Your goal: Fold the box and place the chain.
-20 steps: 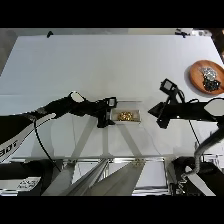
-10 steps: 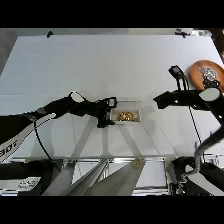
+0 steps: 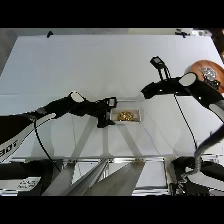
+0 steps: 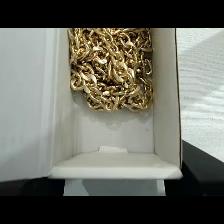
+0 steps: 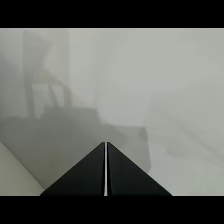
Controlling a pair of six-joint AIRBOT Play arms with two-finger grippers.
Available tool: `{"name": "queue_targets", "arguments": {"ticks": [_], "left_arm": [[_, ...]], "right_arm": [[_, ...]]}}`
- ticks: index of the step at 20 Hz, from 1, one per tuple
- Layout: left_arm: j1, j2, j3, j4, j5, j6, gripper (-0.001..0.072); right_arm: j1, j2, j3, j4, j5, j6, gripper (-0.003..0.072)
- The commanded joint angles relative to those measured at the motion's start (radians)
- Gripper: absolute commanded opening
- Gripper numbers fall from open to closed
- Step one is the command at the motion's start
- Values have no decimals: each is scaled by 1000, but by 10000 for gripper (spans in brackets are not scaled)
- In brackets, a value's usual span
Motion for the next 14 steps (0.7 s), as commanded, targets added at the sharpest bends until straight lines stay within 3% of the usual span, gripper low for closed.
{"name": "queue_targets", "arguments": {"ticks": [1, 9, 14], "left_arm": [[0, 0, 0, 0, 0, 0, 276], [0, 0, 0, 0, 0, 0, 276], [0, 0, 0, 0, 0, 0, 276]], "right_arm": [[71, -11, 12, -5, 18, -94, 6], [113, 141, 12, -115, 73, -106, 5], [192, 137, 10, -115, 138, -134, 5]]}}
